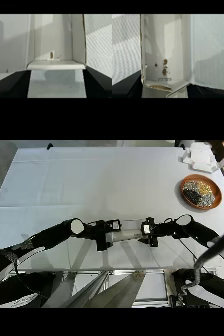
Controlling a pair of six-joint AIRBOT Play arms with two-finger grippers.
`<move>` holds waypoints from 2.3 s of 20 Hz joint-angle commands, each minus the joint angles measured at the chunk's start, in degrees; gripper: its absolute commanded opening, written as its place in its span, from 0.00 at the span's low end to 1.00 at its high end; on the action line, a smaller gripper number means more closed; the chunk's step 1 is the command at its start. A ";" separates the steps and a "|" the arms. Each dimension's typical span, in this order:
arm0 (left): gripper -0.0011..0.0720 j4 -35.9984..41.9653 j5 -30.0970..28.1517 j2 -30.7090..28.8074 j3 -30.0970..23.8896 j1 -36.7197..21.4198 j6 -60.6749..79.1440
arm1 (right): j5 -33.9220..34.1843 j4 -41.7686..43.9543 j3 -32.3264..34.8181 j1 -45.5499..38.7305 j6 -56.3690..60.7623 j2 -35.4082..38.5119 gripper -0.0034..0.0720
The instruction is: Fold the box and place the chain.
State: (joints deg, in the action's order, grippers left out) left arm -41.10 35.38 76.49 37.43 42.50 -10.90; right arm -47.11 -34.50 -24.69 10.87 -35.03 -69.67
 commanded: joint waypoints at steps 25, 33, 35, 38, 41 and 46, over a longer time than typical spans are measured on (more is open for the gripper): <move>0.47 5.68 -7.74 4.20 -0.02 2.23 5.11 | 0.00 0.00 0.02 0.00 0.02 0.02 0.60; 0.47 5.68 -7.72 4.20 -0.02 2.23 5.09 | 0.00 0.00 0.00 0.00 0.02 0.02 0.60; 0.47 5.70 -7.72 4.20 -0.02 2.23 5.09 | 0.13 1.01 0.00 0.00 0.00 0.02 0.59; 0.47 5.68 -7.74 4.20 -0.02 2.23 5.11 | -0.07 1.44 0.00 0.00 0.02 0.00 0.55; 0.47 5.68 -7.74 4.20 -0.02 2.23 5.11 | -0.52 1.64 0.00 0.00 3.17 0.02 0.61; 0.47 5.68 -7.67 4.20 -0.02 2.23 5.09 | -0.92 -3.28 0.00 -0.07 12.94 0.39 0.97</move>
State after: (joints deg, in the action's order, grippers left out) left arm -35.29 26.92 80.75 37.43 44.77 -5.67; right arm -47.42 -34.76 -24.69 10.87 -28.01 -69.56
